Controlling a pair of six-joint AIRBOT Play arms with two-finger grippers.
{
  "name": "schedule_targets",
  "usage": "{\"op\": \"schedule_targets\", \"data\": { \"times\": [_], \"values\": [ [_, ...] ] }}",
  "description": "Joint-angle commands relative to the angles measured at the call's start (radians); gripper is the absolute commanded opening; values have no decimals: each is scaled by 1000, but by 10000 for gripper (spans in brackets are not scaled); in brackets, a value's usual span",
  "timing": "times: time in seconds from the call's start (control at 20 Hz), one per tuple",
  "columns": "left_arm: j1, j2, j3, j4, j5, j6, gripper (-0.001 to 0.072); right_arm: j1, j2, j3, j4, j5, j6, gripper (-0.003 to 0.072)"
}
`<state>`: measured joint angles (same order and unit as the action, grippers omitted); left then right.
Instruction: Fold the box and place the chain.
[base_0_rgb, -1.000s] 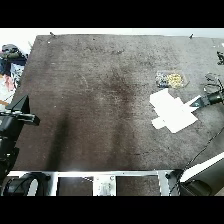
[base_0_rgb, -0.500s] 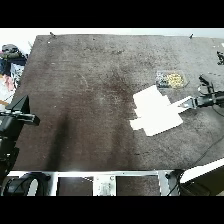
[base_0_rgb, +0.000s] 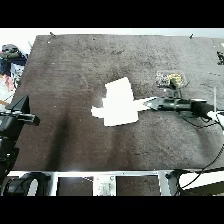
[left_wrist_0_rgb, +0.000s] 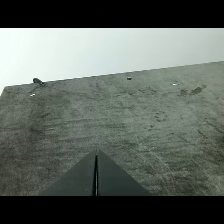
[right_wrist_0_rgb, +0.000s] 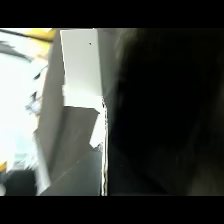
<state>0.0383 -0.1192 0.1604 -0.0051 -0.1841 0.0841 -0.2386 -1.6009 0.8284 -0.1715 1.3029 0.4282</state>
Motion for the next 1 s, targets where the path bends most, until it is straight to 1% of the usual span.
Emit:
{"op": "schedule_targets", "data": {
  "times": [0.0, 0.1, 0.25, 0.35, 0.45, 0.5, 0.55, 0.6, 0.7, 0.8, 0.9, 0.95],
  "values": [
    [0, 0, 0, 0, 0, 0, 12, 179, 53, -42, 97, -313, 17, 6],
    [0, 0, 0, 0, 0, 0, 12, 257, 53, 0, 51, -435, 42, 6],
    [0, 0, 0, 0, -35, -5, 12, 343, 53, 54, 8, -558, 47, 6],
    [0, -1, 1, -3, -39, -7, 12, 371, 51, 55, -18, -645, 88, 6],
    [0, 0, 1, -3, -98, -6, 12, 385, 50, 53, -39, -685, 110, 6],
    [0, -1, 2, -4, -127, -3, 24, 390, 50, 50, -38, -695, 110, 6],
    [0, -3, 6, -5, -158, -6, 325, 397, 50, 45, -32, -717, 111, 6],
    [0, -4, 8, -37, -186, -6, 607, 406, 50, 38, -26, -749, 111, 6],
    [0, -35, 14, -63, -208, -4, 527, 412, 50, 31, -25, -784, 110, 6],
    [0, -108, 35, -63, -259, -4, 527, 412, 50, 31, -23, -785, 109, 6],
    [0, -232, 84, -62, -346, 7, 527, 412, 50, 34, -23, -784, 97, 6],
    [0, -312, 122, -63, -374, 13, 527, 412, 50, 36, -23, -783, 76, 7]
  ]
}}
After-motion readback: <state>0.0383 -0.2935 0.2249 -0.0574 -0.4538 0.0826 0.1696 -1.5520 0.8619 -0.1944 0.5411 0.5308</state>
